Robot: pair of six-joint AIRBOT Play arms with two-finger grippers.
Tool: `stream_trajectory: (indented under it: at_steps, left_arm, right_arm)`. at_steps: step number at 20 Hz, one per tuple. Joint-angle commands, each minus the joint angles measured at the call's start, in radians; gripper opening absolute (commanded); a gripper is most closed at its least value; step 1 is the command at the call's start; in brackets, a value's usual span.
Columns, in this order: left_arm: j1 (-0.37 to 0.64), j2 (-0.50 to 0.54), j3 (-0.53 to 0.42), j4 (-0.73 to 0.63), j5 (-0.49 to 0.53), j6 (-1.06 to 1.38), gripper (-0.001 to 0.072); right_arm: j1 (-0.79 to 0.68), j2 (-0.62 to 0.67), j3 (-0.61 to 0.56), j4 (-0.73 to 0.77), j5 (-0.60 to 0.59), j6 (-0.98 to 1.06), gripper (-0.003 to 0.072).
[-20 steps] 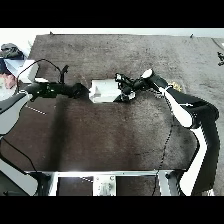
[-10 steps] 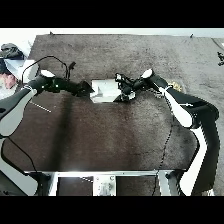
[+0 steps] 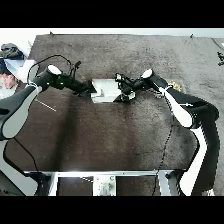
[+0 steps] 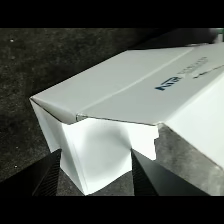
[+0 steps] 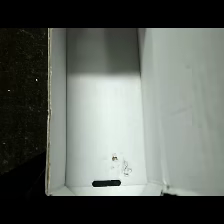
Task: Fold the box and place the chain.
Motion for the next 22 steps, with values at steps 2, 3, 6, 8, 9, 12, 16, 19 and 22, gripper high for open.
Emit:
stream_trajectory:
  at_steps: [2,3,6,8,9,12,16,19,22]
  left_arm:
    - [-0.043,0.0,0.024,0.09,0.041,-0.084,0.0464]
    - [-0.047,0.0,0.024,0.093,0.052,-0.092,0.0464]
    - [-0.06,0.0,0.03,0.116,0.071,-0.119,0.0464]
    - [-0.078,0.0,0.048,0.193,0.087,-0.191,0.0464]
    - [-0.089,0.0,0.058,0.242,0.094,-0.235,0.0462]
    - [-0.125,-0.001,0.072,0.354,0.124,-0.355,0.0393]
    - [-0.145,-0.016,0.083,0.396,0.124,-0.415,0.0393]
    - [-0.173,-0.049,0.138,0.479,0.076,-0.479,0.0393]
    - [-0.2,-0.067,0.199,0.584,0.026,-0.56,0.0392]
  right_arm:
    - [0.0,0.0,0.001,0.0,0.0,0.0,0.0437]
    - [0.0,0.0,0.001,0.0,0.0,0.0,0.0437]
    - [0.0,0.0,0.001,0.0,0.0,0.0,0.0437]
    - [0.0,0.0,0.001,0.0,0.0,0.0,0.0437]
    - [0.0,0.0,0.001,0.0,0.0,0.0,0.0437]
    - [0.0,0.0,0.001,0.0,0.0,0.0,0.0437]
    - [0.0,0.0,0.001,0.0,0.0,0.0,0.0437]
    - [0.0,0.0,0.001,0.0,0.0,0.0,0.0437]
    - [0.0,0.0,0.001,0.0,0.0,0.0,0.0437]
